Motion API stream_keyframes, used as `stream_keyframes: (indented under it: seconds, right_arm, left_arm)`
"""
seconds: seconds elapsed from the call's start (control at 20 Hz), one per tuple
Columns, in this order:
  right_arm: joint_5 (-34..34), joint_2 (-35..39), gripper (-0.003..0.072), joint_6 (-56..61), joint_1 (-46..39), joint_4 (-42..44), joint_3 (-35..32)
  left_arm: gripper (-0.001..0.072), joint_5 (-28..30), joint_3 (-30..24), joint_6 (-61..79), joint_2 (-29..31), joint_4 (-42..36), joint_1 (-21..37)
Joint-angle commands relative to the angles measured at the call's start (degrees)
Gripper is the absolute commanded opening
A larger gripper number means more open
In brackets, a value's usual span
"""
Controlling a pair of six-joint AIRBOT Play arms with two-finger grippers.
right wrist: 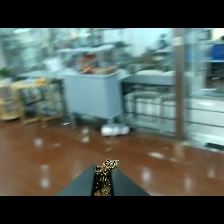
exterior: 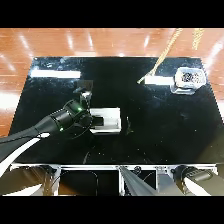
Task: Fold the box and place the chain.
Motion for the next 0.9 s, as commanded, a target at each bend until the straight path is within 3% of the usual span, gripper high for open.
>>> stream_keyframes:
  seconds: [0.0,0.4,0.85]
  right_arm:
    - [3.06,0.42,0.0021,-1.97,11.19,-0.11,-1.03]
    - [2.99,0.39,0.0021,-1.86,19.85,0.04,-9.01]
    - [0.66,-1.4,0.002,-1.86,20.87,4.66,-19.74]
  left_arm:
    - [0.0023,-0.02,0.02,0.02,0.02,0.02,-0.02]
    - [0.0022,-0.02,0.02,0.02,0.02,0.04,-0.02]
    - [0.0023,-0.02,0.02,0.02,0.02,0.07,0.0]
